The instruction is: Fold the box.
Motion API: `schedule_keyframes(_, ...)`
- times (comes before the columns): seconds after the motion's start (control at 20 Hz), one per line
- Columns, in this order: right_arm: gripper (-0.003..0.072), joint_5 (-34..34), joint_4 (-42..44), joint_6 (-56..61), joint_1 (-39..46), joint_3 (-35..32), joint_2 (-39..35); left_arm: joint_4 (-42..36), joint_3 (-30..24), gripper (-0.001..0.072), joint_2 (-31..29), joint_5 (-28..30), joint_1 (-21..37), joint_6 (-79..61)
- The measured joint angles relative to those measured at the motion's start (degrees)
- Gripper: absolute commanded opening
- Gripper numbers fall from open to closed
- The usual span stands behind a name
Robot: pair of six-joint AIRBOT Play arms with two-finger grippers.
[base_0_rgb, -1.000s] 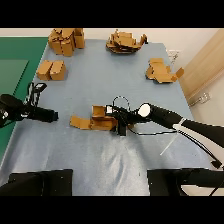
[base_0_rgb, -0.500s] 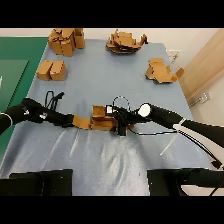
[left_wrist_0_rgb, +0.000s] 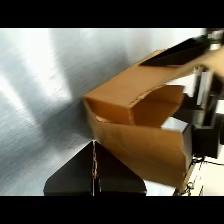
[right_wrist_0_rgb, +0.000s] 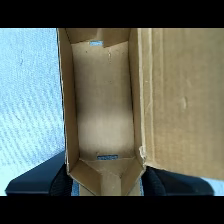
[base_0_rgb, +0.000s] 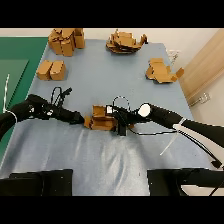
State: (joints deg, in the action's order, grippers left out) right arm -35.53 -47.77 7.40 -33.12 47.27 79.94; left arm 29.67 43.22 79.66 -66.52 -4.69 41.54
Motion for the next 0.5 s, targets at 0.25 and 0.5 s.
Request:
schedule_keyframes(0.25, 0.0388, 0.0, 0.0, -0.02, 0.0, 0.0, 0.0, -0.81, 1.03, 0.0315, -0.76, -1.05, -1.38, -0.35)
schedule_keyframes(0.5, 0.0387, 0.0, 0.0, -0.02, 0.0, 0.0, 0.0, -2.54, 1.27, 0.0316, -0.83, -1.36, -2.36, -1.53)
